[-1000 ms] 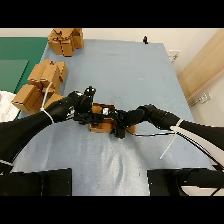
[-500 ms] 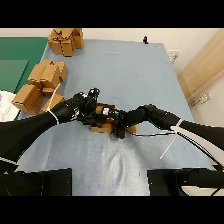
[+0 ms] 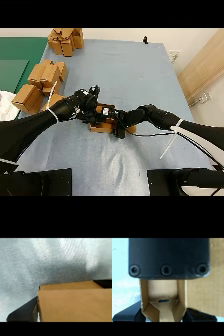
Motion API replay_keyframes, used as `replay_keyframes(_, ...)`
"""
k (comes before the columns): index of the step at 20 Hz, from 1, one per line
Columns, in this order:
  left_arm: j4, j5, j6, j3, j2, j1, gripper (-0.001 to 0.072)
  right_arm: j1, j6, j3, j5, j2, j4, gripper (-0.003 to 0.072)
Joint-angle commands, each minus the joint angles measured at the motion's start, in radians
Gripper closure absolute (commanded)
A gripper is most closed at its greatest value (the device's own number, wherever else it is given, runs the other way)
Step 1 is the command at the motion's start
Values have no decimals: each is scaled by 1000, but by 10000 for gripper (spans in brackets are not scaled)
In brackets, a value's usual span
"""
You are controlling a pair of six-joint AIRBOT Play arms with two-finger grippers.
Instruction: Fold the box.
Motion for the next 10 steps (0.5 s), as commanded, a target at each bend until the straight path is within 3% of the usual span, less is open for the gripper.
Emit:
replay_keyframes(1, 36, -22, -13, 2, -10, 2, 388, 1, 3, 0, 0, 0, 1, 315)
replay_keyframes(2, 36, -32, -13, 2, -17, 2, 425, 1, 3, 0, 0, 0, 1, 315)
replay_keyframes(6, 59, -48, -24, 1, -31, 3, 426, 1, 3, 0, 0, 0, 1, 316)
replay_keyframes(8, 61, -54, -28, 1, -37, 2, 569, 1, 3, 0, 0, 0, 1, 315)
replay_keyframes(10, 53, -51, -27, 1, -39, 1, 617, 1, 3, 0, 0, 0, 1, 315)
